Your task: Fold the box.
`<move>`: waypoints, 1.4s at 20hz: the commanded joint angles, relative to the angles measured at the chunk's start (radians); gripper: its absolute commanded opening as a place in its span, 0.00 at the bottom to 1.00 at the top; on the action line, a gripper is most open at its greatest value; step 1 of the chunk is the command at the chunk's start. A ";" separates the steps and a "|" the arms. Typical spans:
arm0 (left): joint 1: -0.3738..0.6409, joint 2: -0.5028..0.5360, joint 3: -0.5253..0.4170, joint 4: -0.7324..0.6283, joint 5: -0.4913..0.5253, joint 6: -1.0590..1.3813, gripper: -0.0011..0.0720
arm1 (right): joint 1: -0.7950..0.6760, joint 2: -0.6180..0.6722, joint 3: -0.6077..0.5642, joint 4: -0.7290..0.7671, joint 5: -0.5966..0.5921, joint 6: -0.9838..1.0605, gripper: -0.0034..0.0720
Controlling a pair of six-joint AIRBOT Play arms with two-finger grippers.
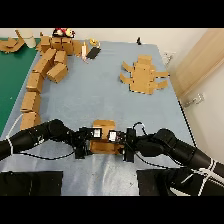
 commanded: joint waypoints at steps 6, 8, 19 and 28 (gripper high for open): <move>0.000 0.000 0.000 0.000 0.000 0.000 0.63 | 0.002 -0.006 -0.001 0.064 0.023 -0.096 0.24; 0.000 0.000 0.000 0.000 0.000 0.000 0.63 | 0.013 -0.007 -0.001 0.090 0.024 -0.128 0.21; 0.000 0.000 0.000 0.000 0.000 0.000 0.63 | 0.032 -0.051 -0.001 0.098 0.129 -0.164 0.21; 0.000 0.000 0.000 0.000 0.000 0.000 0.63 | 0.089 -0.101 -0.001 0.135 0.161 -0.163 0.53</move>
